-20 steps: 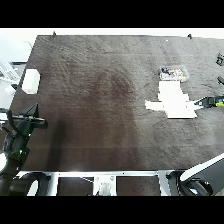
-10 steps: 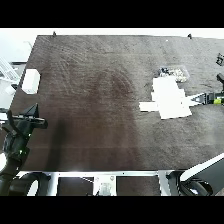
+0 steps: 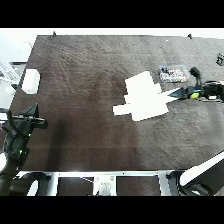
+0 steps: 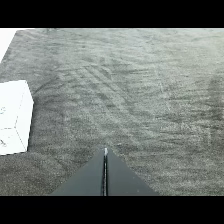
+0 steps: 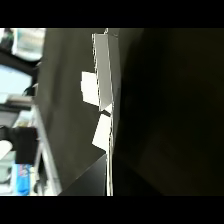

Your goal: Fold the box and place the chain.

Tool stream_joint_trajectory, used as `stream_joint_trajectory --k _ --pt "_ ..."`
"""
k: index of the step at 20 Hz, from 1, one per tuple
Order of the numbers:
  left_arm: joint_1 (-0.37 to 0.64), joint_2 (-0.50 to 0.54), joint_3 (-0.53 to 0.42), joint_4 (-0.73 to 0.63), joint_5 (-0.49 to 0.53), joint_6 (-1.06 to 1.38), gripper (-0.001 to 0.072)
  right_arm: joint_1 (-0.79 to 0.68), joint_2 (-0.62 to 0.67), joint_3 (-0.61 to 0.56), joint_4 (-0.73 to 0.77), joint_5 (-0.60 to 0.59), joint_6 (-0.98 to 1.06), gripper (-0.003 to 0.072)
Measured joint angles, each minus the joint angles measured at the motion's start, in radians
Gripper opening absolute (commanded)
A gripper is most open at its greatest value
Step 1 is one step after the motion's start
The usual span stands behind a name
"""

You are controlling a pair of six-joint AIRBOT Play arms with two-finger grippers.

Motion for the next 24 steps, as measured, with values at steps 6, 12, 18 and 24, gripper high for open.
stream_joint_trajectory --k 6,12,18,24 --pt "0.0 0.0 0.0 0.0 0.0 0.0 0.0023 0.182 0.115 -0.184 0.138 -0.173 0.052 0.0001" --pt "0.0 0.0 0.0 0.0 0.0 0.0 0.0022 0.282 0.333 -0.515 0.209 -0.465 0.052 0.0001" --pt "0.0 0.0 0.0 0.0 0.0 0.0 0.0022 0.386 0.384 -0.606 0.23 -0.713 0.011 0.0001" --pt "0.0 0.0 0.0 0.0 -0.007 0.0 0.0024 0.462 0.326 -0.554 0.237 -0.806 -0.007 0.0001"
